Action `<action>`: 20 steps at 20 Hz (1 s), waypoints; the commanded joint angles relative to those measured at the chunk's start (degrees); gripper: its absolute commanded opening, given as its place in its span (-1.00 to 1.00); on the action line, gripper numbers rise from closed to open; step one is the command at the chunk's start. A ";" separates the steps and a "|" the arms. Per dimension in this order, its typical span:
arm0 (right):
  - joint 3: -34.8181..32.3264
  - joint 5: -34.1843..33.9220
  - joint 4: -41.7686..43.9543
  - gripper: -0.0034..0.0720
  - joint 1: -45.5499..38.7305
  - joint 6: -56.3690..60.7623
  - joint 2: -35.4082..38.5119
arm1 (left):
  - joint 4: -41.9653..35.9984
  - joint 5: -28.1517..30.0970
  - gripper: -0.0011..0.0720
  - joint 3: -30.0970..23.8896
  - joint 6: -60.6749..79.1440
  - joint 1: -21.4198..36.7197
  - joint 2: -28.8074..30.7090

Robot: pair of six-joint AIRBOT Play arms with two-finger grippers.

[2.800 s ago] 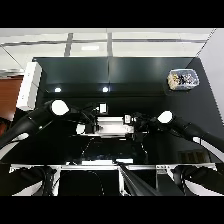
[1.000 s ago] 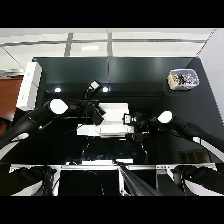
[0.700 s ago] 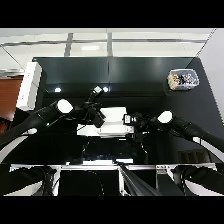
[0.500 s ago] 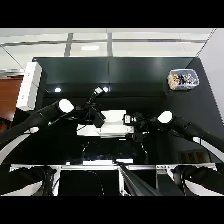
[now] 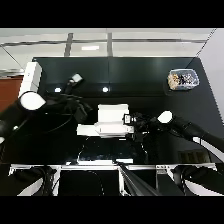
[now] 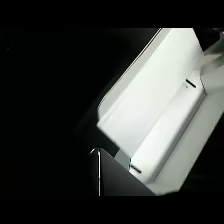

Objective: Fold the box and place the chain.

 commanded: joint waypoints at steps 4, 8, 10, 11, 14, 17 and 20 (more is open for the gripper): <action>0.00 0.02 0.00 0.18 0.00 0.02 0.04 | 0.81 -15.85 -0.89 -5.53 15.54 3.41 7.67; 0.00 0.02 0.02 0.18 0.00 0.02 0.04 | 0.76 -12.26 -0.24 -5.60 15.89 3.45 7.58; 0.00 0.02 0.02 0.18 0.00 0.02 0.04 | 0.63 -6.88 0.99 -5.81 16.09 3.41 7.41; 0.00 0.02 0.00 0.18 0.00 0.02 0.04 | 0.63 -4.17 0.97 -5.88 17.79 3.41 7.08; 0.00 0.02 0.00 0.18 0.00 0.02 0.04 | 1.05 -2.91 0.97 -6.05 38.07 2.64 5.16; 0.00 0.02 0.00 0.18 0.00 0.02 0.04 | 0.70 -3.93 0.97 -6.12 42.03 0.35 0.07; 0.00 0.02 0.02 0.18 0.00 0.02 0.04 | 0.55 -3.87 0.97 -6.12 40.39 -2.67 -5.29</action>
